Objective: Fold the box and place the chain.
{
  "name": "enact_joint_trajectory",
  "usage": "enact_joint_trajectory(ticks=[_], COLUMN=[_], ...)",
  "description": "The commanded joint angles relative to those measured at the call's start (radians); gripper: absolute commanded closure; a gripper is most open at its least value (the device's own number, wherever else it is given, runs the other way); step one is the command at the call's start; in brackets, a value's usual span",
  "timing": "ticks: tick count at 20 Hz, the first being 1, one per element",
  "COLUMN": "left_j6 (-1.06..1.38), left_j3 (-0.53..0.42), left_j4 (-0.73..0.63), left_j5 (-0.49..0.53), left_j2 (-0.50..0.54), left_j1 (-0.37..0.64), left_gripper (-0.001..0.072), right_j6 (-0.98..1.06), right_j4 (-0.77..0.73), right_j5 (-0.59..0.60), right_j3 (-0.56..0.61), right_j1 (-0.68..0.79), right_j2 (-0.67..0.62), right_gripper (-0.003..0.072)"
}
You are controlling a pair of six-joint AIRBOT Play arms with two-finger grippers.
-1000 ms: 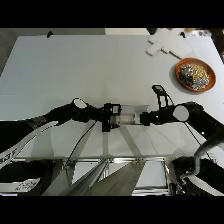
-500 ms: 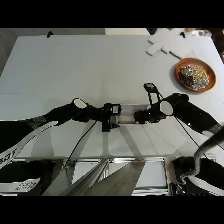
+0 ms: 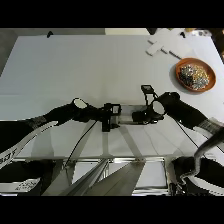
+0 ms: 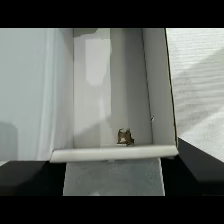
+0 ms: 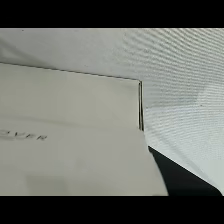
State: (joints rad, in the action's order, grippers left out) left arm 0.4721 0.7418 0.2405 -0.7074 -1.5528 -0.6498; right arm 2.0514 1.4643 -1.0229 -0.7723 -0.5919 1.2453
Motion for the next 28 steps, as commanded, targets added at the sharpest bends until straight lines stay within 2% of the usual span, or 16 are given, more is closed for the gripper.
enact_joint_trajectory(ticks=[1,10,11,12,15,17,18,21,22,23,28], left_j6=[-0.001,-0.001,-0.001,-0.001,-0.001,-0.001,-0.001,-0.001,-0.001,-0.001,-0.001], left_j3=[0.0,0.0,0.0,0.0,0.0,0.0,0.0,0.0,0.0,0.0,0.0], left_j4=[0.0,0.0,0.0,0.0,0.0,0.0,0.0,0.0,0.0,0.0,0.0], left_j5=[0.0,0.0,0.0,0.0,0.0,0.0,0.0,0.0,0.0,0.0,0.0], left_j2=[0.0,0.0,0.0,0.0,0.0,0.0,0.0,0.0,0.0,0.0,0.0], left_j1=[0.0,0.0,0.0,0.0,0.0,0.0,0.0,0.0,0.0,0.0,0.0], left_gripper=[0.0698,0.0698,0.0698,0.0698,0.0698,0.0698,0.0698,0.0698,0.0698,0.0698,0.0698], right_j6=[0.04,0.047,0.046,0.046,0.046,0.046,0.045,0.043,0.043,0.043,0.043], right_j4=[0.032,0.032,0.032,0.032,0.032,0.031,0.029,0.028,0.028,0.028,0.029], right_j5=[-0.01,-0.016,-0.01,-0.005,-0.005,-0.012,-0.019,-0.027,-0.023,-0.017,-0.01], right_j3=[-0.003,-0.026,-0.026,-0.026,-0.026,-0.026,-0.026,-0.026,-0.026,-0.026,-0.026], right_j1=[-0.001,0.054,0.054,0.054,0.054,0.054,0.054,0.054,0.054,0.054,0.054], right_j2=[0.042,0.053,0.054,0.054,0.057,0.07,0.078,0.086,0.087,0.087,0.104], right_gripper=[0.0353,0.042,0.0472,0.0473,0.0566,0.0662,0.0671,0.0651,0.054,0.0516,0.0518])
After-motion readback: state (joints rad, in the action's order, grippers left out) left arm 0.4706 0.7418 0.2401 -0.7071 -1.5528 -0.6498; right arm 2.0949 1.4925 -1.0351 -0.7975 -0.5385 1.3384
